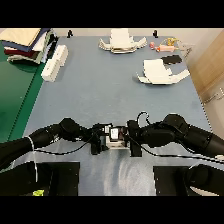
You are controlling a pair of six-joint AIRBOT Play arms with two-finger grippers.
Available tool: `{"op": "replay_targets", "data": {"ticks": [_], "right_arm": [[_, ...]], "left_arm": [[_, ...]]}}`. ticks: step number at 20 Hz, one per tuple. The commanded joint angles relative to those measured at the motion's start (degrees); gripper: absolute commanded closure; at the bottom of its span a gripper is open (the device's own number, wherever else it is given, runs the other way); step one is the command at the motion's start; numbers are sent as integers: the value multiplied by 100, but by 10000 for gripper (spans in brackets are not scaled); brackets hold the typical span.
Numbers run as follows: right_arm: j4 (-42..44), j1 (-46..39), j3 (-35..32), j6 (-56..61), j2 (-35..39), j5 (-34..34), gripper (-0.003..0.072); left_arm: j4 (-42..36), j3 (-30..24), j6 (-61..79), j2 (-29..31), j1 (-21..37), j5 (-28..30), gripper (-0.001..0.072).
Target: Fold the box.
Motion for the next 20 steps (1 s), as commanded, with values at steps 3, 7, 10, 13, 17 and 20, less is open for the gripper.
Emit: {"op": "replay_targets", "data": {"ticks": [3,7,10,13,17,20], "right_arm": [[26,7,-2,98,-15,-70,532],[26,4,0,98,31,-57,311],[26,4,11,103,199,-68,311],[31,4,9,627,470,-197,482],[697,4,-87,1259,555,-15,686],[1550,7,-693,1416,752,1412,688]], "left_arm": [[0,2,-4,-4,2,11,223],[0,2,-4,-4,2,11,223],[0,2,-4,-4,2,11,223],[0,2,-4,-4,2,11,223],[0,2,-4,-4,2,11,223],[0,2,-4,-4,2,11,223]]}}
